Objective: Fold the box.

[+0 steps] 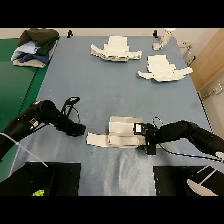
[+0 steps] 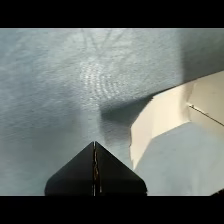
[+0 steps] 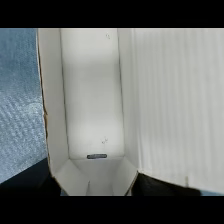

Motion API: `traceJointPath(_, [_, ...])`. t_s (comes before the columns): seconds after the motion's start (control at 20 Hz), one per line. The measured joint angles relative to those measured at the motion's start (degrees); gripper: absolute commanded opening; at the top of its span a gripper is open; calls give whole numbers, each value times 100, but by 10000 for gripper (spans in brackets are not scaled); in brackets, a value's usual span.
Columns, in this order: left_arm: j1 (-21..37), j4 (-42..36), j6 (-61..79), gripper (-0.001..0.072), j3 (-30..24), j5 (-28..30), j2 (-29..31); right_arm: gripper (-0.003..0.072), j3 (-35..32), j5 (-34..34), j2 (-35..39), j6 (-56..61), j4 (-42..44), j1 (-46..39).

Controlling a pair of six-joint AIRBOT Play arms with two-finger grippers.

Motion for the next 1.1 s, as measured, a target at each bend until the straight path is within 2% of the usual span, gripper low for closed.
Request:
traceJointPath(0.4, [11, -1864, 835, 13, -785, 621, -332, 522, 0, 0, 0, 0, -2, 0])
traceJointPath(0.65, [-295, -3171, 1609, 13, -925, 844, -356, 522, 0, 2, 0, 0, -2, 0])
traceJointPath(1.1, [-420, -4022, 1998, 16, -730, 752, -358, 522, 0, 0, 0, 0, -2, 0])
